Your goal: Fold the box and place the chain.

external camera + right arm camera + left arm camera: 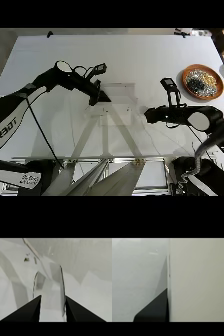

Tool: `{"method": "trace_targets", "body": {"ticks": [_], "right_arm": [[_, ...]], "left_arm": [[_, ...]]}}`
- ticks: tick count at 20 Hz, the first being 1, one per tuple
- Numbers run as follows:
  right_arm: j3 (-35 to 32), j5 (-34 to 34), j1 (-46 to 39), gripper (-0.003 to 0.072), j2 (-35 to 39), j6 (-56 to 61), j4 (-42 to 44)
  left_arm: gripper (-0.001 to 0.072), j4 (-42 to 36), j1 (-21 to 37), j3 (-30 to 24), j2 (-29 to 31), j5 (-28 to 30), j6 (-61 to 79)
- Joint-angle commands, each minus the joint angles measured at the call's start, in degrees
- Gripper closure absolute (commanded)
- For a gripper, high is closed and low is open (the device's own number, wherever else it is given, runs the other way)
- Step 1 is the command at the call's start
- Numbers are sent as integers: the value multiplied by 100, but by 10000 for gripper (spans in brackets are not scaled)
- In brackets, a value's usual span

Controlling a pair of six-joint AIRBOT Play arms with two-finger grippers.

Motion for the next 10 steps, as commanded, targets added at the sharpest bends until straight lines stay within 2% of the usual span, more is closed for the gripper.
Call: {"method": "trace_targets", "body": {"ticks": [1,4,6,7,10], "right_arm": [[195,1145,0,339,693,-4,-466],[195,1893,0,339,1482,33,-896],[195,2216,0,339,1974,44,-1088],[195,2302,0,339,2179,46,-1123],[195,2367,0,340,2562,155,-1128]], "left_arm": [[715,63,-87,-251,654,142,-129],[715,-52,-271,-1303,1335,1152,-15],[711,-315,-407,-2020,1746,1753,601],[710,-345,-503,-2190,1856,1773,940],[710,-485,-817,-2218,1840,1633,1054]]}}
